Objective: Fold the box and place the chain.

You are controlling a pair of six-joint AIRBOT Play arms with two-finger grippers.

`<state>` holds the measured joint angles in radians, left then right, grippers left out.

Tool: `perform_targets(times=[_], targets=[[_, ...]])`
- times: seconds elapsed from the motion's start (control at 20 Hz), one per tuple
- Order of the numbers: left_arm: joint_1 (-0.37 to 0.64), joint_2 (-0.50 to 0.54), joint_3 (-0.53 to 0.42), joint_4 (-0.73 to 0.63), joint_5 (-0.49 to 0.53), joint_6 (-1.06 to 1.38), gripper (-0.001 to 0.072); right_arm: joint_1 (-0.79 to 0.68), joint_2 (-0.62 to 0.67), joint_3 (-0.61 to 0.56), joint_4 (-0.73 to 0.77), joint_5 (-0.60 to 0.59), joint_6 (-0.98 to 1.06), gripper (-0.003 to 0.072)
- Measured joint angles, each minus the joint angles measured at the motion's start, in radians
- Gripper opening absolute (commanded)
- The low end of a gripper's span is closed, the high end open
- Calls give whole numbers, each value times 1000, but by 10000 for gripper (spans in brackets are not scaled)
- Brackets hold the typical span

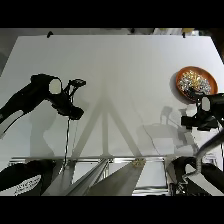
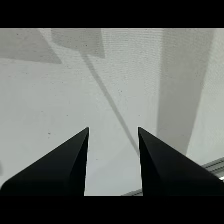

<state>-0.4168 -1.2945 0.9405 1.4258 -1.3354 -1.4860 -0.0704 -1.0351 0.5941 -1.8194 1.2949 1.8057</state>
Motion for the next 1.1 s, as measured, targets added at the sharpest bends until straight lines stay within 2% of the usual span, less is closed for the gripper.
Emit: perform_targets(times=[0.2, 0.5, 0.55, 0.6, 0.65, 0.7, 0.8, 0.9, 1.1], targets=[[0, 0, 0, 0, 0, 0, 348, 0, 0, 0, -5, -8, -18, 411], [0, 0, 0, 0, 0, 0, 348, 0, 0, 0, -14, 53, -56, 390], [0, 0, 0, 0, 0, 0, 348, 0, 0, 0, -13, 54, -73, 351], [0, 0, 0, 0, 0, 0, 348, 0, 0, 2, -11, 54, -105, 205], [0, 0, 0, 0, 0, 0, 348, 0, 0, 8, -18, 53, -138, 163], [0, 0, 0, 0, 0, 0, 348, 0, 0, 21, -39, 51, -160, 209], [0, 0, 0, 0, 0, 0, 348, -16, 1, 65, -123, 42, -184, 349], [0, 0, 0, 0, 0, 0, 348, -73, 2, 119, -213, 30, -209, 402], [0, 0, 0, 0, 0, 0, 348, -299, -13, 177, -294, -36, -262, 413]])
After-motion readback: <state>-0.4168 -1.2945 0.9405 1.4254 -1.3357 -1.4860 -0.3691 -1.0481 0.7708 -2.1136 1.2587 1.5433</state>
